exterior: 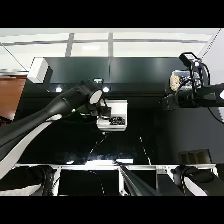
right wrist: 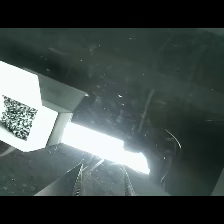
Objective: Fold the box and place the chain.
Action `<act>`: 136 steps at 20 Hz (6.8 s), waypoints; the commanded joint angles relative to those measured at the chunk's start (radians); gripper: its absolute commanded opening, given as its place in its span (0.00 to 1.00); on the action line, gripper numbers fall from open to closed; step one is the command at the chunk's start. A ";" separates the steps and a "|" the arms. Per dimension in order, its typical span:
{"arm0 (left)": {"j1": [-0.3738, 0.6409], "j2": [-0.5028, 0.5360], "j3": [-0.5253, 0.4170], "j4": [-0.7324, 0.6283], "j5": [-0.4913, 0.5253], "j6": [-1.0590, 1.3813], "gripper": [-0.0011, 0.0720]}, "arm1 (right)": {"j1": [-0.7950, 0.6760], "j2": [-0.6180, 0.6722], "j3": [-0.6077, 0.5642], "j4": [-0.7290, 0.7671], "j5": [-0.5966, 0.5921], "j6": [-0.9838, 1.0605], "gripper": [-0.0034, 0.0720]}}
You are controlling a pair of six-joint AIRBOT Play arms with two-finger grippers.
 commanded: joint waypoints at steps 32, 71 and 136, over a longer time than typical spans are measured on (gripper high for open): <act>0.486 0.009 -0.468 -0.999 0.352 2.441 1.00 | 0.000 0.000 0.000 -0.005 -0.015 0.131 0.46; 0.392 -0.003 -0.440 -0.983 0.369 2.419 0.78 | 0.209 -0.414 0.048 0.399 -0.146 -0.989 1.00; 0.391 -0.003 -0.440 -0.983 0.371 2.419 0.78 | 0.286 -0.444 -0.017 0.307 -0.117 -1.014 0.37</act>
